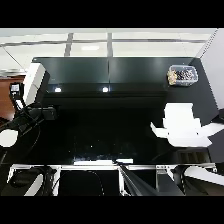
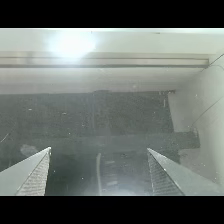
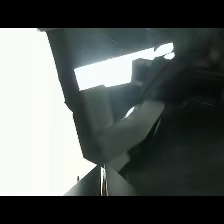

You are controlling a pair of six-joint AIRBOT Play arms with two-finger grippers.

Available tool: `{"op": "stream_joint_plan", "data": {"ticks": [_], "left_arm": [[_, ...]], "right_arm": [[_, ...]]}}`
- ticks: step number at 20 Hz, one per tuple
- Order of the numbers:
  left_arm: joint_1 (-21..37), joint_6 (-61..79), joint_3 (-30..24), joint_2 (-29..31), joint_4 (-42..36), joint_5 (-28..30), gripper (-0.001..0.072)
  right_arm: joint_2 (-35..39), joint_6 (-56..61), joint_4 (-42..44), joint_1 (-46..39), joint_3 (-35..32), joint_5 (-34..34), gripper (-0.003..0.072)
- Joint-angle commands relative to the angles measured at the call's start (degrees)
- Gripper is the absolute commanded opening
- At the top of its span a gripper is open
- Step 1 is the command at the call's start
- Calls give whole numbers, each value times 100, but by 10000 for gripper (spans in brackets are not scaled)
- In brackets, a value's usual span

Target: Fold the box and place the chain.

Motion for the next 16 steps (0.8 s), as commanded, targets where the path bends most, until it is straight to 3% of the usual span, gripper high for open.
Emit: {"op": "stream_joint_plan", "data": {"ticks": [1, 5, 7, 9, 14, 16], "left_arm": [[-4, -2, -2, -2, -4, 0, 707], [-7, -9, -9, -17, -105, -7, 706], [-7, -2, -7, -146, -258, -11, 706], [-7, -2, 0, -350, -540, -168, 706], [-413, 782, 22, -968, -2000, -470, 706], [-772, 1290, 199, -1320, -2474, -789, 706]], "right_arm": [[785, 363, 149, 640, -195, -186, 16], [1648, 1515, 804, 1464, -728, -831, 16], [2181, 1480, 2232, 1947, -1436, -1541, 16], [2723, 1475, 3136, 2684, -2238, -2717, 16], [3093, 1488, 3807, 5106, -3609, -4979, 16], [3088, 1624, 3807, 5838, -3847, -5447, 16]]}}
